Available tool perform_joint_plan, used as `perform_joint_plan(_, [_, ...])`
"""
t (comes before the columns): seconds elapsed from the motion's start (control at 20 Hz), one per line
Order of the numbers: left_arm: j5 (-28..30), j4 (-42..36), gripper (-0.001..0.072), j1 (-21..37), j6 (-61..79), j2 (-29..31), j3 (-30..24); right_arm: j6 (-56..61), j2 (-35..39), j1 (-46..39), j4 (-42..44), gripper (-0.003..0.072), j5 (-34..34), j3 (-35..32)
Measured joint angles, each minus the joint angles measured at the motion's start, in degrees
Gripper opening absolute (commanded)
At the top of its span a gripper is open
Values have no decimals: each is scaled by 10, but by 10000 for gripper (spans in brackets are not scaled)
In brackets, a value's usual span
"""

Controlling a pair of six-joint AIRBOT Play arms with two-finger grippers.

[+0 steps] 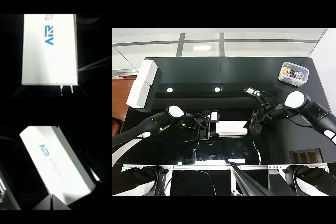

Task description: Fold the box and place the chain.

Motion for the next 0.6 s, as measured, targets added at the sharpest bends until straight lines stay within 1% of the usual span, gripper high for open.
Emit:
perform_joint_plan(0.1, [0,0,353,0,0,0,0,25,-4,-9,68,13,-12,-30])
perform_joint_plan(0.25, [0,0,353,0,0,0,0,48,-22,-14,136,13,-54,-57])
perform_joint_plan(0.4, [0,0,353,0,0,0,0,71,-50,-16,150,13,-90,-71])
perform_joint_plan(0.6, [-1,0,353,0,0,0,0,88,-68,-21,141,13,-100,-75])
